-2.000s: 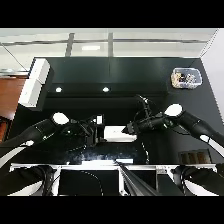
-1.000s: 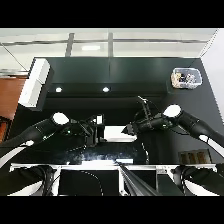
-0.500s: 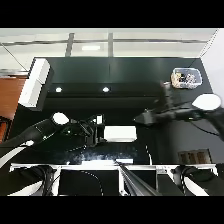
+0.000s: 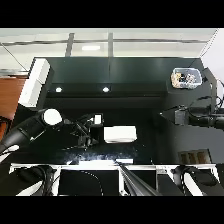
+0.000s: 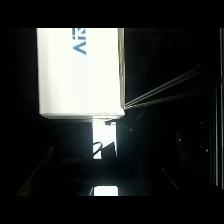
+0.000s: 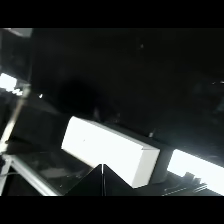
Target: Fold the box and place the chain.
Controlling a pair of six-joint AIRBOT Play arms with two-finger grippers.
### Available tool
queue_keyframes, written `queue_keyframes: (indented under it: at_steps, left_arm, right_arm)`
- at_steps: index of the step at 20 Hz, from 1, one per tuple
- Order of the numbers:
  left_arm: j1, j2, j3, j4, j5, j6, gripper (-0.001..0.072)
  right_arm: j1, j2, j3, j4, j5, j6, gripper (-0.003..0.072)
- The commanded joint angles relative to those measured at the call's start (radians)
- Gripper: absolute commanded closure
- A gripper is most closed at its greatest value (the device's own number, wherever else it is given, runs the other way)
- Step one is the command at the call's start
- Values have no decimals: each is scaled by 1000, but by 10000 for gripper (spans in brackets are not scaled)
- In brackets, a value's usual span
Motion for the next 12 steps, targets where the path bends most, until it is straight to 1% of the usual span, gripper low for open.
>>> queue_keyframes:
  at_steps: [1,3,7,9,12]
  left_arm:
    - [-23,17,89,27,-54,-205,43]
    - [-51,-26,154,-7,-48,-241,43]
    - [-119,-127,227,-63,86,-241,42]
    - [-148,-181,256,-114,98,-242,42]
    - [-164,-237,266,-112,109,-242,39]
  right_arm:
    - [-15,19,1,-23,-30,6,672]
    - [-15,18,1,-23,-26,7,672]
    - [-15,18,1,-23,-22,6,672]
    - [-15,18,1,-23,-23,6,672]
    - [-15,18,1,-24,-23,6,671]
